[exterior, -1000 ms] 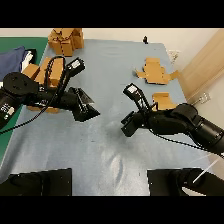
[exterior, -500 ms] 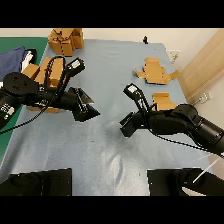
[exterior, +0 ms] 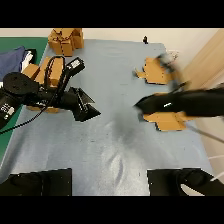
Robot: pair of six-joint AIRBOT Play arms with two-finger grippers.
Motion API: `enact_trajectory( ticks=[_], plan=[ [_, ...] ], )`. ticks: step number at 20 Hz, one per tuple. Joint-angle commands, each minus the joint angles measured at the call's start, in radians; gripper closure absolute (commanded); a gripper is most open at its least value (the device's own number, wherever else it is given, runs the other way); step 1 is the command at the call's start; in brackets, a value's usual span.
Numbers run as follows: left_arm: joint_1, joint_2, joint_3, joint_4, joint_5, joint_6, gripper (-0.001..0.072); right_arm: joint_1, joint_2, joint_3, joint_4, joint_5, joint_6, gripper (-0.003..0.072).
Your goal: Fold the box.
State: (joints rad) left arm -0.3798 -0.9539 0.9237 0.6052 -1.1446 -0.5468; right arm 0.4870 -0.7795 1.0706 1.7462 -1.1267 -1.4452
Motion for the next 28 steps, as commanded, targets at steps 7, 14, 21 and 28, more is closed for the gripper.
enact_trajectory(
  ticks=[7,14,21,28],
  plan=[
    [0.0,0.0,0.001,-0.067,-0.005,0.001,0.002,-0.83,0.057,0.134,-0.248,-0.308,-0.307,0.0358],
    [0.0,0.0,0.001,-0.062,0.048,0.001,0.002,-1.164,-0.459,0.172,0.095,-0.275,-0.61,0.0333],
    [0.001,0.0,0.0,-0.06,0.113,-0.013,0.002,-1.242,-0.714,0.242,0.165,-0.145,-0.995,0.0206],
    [0.001,0.0,0.001,-0.059,0.128,-0.019,0.002,-1.3,-0.884,0.336,0.282,-0.201,-1.07,0.0206]
  ],
)
